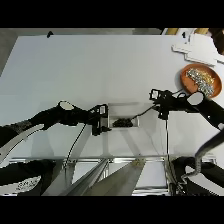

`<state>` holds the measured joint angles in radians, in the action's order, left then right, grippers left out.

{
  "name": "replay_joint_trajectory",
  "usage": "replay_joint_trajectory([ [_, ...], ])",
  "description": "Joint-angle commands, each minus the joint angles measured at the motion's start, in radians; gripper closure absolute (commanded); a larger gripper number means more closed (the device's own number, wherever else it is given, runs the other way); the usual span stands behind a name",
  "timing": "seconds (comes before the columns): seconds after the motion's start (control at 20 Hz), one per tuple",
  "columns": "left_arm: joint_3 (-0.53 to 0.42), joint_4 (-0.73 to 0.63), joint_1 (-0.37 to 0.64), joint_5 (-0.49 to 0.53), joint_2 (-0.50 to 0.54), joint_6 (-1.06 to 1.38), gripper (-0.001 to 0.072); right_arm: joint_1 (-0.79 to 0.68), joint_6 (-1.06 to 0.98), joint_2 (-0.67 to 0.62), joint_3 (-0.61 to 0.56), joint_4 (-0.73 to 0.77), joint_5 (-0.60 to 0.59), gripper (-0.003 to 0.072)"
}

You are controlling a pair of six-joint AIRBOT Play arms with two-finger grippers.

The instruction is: Fold the box and place the chain.

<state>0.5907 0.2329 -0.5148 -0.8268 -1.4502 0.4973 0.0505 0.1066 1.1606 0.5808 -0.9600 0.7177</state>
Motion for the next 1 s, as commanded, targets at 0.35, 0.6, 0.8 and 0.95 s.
replay_joint_trajectory([
  [0.35,0.0,0.0,0.0,0.0,0.0,0.0,0.0697,-0.002,0.087,0.087,0.0,-0.018,-0.076,0.0448],
  [0.6,0.0,0.0,0.0,0.0,0.0,0.0,0.0697,-0.002,0.087,0.123,0.0,0.034,-0.078,0.0469],
  [0.8,0.0,0.0,0.0,0.0,0.0,0.0,0.0697,-0.002,0.102,0.123,0.0,0.033,-0.04,0.0576],
  [0.95,0.0,0.0,0.0,0.0,0.0,0.0,0.0697,-0.002,0.135,0.109,0.0,0.033,0.016,0.0669],
])
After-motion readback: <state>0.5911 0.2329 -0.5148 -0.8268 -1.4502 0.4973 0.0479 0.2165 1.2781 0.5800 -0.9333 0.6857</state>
